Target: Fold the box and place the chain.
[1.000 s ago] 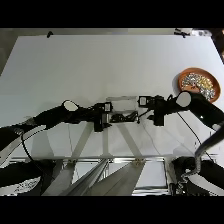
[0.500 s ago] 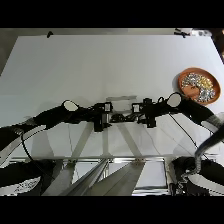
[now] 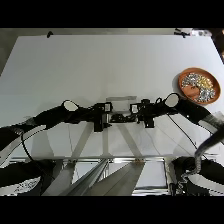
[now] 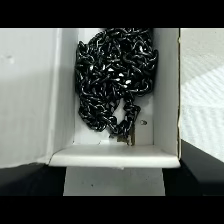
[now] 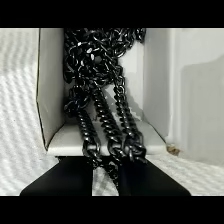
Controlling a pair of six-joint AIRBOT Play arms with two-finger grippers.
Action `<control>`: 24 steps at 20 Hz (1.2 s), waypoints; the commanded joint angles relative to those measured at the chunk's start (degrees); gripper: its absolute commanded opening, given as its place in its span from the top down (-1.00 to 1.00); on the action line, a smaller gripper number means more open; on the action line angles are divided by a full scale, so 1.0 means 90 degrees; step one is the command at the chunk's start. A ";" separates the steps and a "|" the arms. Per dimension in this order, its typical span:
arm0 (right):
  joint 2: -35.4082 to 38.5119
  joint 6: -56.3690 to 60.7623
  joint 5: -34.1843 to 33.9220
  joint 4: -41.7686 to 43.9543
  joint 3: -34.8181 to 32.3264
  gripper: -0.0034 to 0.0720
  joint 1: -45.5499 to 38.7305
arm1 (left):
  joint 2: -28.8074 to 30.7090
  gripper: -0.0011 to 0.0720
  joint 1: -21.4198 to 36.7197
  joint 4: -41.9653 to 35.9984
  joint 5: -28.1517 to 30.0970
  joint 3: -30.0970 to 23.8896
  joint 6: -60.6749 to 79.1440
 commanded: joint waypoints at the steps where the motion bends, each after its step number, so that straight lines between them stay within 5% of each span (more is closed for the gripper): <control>1: 0.0017 0.0027 0.0022 -0.0085 -0.0002 0.88 0.0007 | 0.0002 0.55 0.0002 -0.0007 0.0002 0.0000 -0.0005; 10: 0.0957 0.1858 -0.0092 -0.1141 -0.0002 0.88 -0.0165 | 0.0002 0.55 0.0002 -0.0007 0.0005 0.0000 -0.0005; 19: 0.3075 0.2511 -0.0129 -0.0884 0.0022 0.88 0.0236 | 0.0002 0.55 0.0002 -0.0007 0.0002 0.0000 -0.0005; 24: 0.3497 0.2535 -0.0466 -0.0034 0.0357 0.88 0.1013 | 0.0002 0.55 0.0002 -0.0007 0.0002 0.0000 -0.0005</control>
